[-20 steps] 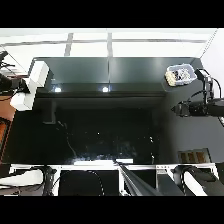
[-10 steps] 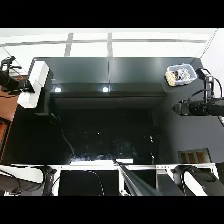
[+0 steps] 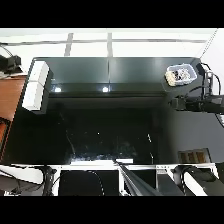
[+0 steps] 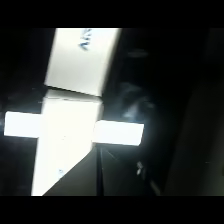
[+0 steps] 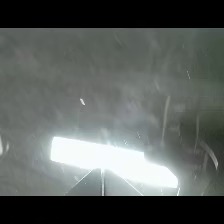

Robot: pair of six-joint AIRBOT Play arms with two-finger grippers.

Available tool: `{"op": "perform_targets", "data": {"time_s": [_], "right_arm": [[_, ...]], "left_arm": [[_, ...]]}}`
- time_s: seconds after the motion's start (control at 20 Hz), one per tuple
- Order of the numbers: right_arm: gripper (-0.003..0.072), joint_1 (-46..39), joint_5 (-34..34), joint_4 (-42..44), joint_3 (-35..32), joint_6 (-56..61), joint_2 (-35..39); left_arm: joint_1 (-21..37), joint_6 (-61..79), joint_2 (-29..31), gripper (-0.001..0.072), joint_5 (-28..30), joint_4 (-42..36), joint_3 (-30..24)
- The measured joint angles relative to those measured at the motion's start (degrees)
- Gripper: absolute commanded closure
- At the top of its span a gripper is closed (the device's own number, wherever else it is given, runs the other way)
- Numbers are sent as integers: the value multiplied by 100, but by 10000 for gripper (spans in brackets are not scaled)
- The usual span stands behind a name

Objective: Fold the box and place the chain.

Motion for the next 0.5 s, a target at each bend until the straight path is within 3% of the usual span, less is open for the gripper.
{"op": "perform_targets", "data": {"time_s": [0.1, 0.2, 0.25, 0.5], "right_arm": [[666, 249, -374, -70, -74, 0, -4], [665, 415, -817, -192, -286, 0, -7], [665, 470, -1045, -238, -439, 2, -7], [665, 577, -1523, -356, -918, 13, -7]], "left_arm": [[-352, -31, 468, 682, 4, -358, -66], [-859, 70, 1176, 682, 380, -476, -651], [-1137, 125, 1591, 682, 686, -446, -1158], [-2210, 109, 3908, 681, 2636, -251, -4704]]}}
